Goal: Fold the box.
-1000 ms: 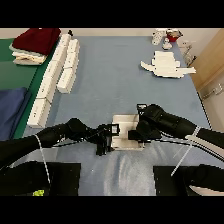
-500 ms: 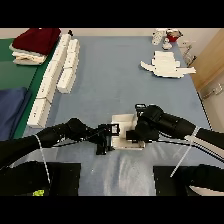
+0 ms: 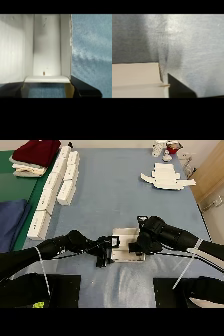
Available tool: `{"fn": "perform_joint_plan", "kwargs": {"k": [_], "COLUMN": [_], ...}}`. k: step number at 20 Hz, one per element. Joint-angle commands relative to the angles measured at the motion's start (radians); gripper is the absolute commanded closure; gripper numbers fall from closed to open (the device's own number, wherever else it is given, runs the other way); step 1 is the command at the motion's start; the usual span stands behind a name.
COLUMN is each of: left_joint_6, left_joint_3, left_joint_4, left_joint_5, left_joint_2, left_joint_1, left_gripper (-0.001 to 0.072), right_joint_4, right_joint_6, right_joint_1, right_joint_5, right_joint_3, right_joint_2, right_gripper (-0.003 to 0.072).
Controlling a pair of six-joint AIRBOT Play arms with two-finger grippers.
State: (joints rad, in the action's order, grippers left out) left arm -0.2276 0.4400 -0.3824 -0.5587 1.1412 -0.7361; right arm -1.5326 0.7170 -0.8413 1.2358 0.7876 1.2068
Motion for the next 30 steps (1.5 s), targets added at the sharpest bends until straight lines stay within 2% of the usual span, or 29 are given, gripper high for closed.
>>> {"fn": "perform_joint_plan", "kwargs": {"k": [1, 5, 6, 7, 8, 12, 15, 17, 19, 20, 21, 23, 26, 28, 30], "left_joint_6": [0.001, 0.001, 0.001, 0.001, 0.001, 0.001, 0.001, 0.001, 0.001, 0.001, 0.001, 0.001, 0.001, 0.001, 0.001], "left_joint_3": [0.001, 0.001, 0.001, 0.001, 0.001, 0.001, 0.001, 0.001, 0.001, 0.001, 0.001, 0.001, 0.001, 0.001, 0.001], "left_joint_4": [0.001, 0.000, 0.000, 0.000, 0.000, 0.001, 0.000, 0.000, 0.000, 0.000, 0.001, 0.000, 0.000, 0.001, 0.000], "left_joint_5": [0.001, 0.001, 0.001, 0.001, 0.001, 0.001, 0.001, 0.001, 0.001, 0.001, 0.001, 0.000, 0.001, 0.001, 0.000], "left_joint_2": [0.000, 0.000, 0.000, 0.000, 0.000, 0.000, 0.000, 0.000, 0.000, 0.000, 0.000, 0.000, 0.000, 0.000, 0.000], "left_joint_1": [0.001, 0.001, 0.001, 0.001, 0.001, 0.001, 0.001, 0.001, 0.001, 0.001, 0.001, 0.001, 0.001, 0.001, 0.001], "left_gripper": [0.0175, 0.0175, 0.0175, 0.0175, 0.0175, 0.0175, 0.0175, 0.0175, 0.0175, 0.0175, 0.0175, 0.0175, 0.0175, 0.0175, 0.0175], "right_joint_4": [0.001, 0.000, 0.000, 0.000, 0.000, -0.001, -0.001, 0.003, 0.060, 0.092, 0.118, 0.111, -0.007, -0.214, -0.519], "right_joint_6": [-0.003, -0.003, -0.003, -0.003, -0.003, -0.002, -0.003, -0.007, -0.014, -0.012, 0.014, 0.127, 0.314, 0.499, 0.736], "right_joint_1": [-0.001, -0.001, -0.001, -0.001, -0.001, -0.001, 0.000, 0.001, 0.033, 0.072, 0.123, 0.253, 0.470, 0.629, 0.759], "right_joint_5": [0.004, 0.002, 0.002, 0.003, 0.003, 0.004, 0.018, 0.048, 0.130, 0.174, 0.199, 0.177, 0.065, -0.048, -0.114], "right_joint_3": [0.000, 0.000, 0.000, 0.000, 0.000, 0.001, 0.001, 0.001, 0.000, -0.002, -0.002, -0.006, -0.037, -0.053, -0.053], "right_joint_2": [-0.001, -0.001, -0.001, -0.001, -0.001, -0.035, -0.138, -0.229, -0.292, -0.304, -0.304, -0.291, -0.256, -0.208, -0.130], "right_gripper": [0.0661, 0.0678, 0.0553, 0.0329, 0.0264, 0.0265, 0.0266, 0.0284, 0.0529, 0.0627, 0.0675, 0.0680, 0.0681, 0.0681, 0.0681]}}
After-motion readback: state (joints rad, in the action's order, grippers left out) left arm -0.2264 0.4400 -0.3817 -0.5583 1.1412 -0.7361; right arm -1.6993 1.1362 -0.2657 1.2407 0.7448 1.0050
